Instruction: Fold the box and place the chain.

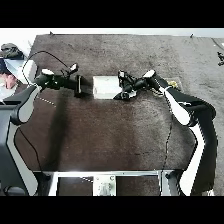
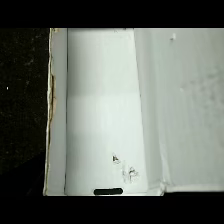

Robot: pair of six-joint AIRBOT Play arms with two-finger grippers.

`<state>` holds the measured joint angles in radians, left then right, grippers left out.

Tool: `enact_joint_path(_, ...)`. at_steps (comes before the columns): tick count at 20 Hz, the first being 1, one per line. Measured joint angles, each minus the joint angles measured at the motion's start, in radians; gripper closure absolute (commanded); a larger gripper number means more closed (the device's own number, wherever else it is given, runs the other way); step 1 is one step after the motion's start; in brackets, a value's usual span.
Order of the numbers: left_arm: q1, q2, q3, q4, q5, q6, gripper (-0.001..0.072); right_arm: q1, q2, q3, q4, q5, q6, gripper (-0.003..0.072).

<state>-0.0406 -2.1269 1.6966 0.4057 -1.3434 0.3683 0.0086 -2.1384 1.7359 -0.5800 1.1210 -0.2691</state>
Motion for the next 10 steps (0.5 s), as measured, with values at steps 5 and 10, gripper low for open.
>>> enact_joint_path(5, -0.002, -0.015, -0.011, -0.006, -0.014, 0.09, -0.0011, 0.0, 0.0, 0.0, 0.0, 0.0, 0.0, 0.0328)
enact_joint_path(10, -0.03, -0.029, -0.012, -0.017, -0.01, 0.114, -0.0011, 0.0, 0.0, 0.0, 0.0, 0.0, -0.002, 0.0329)
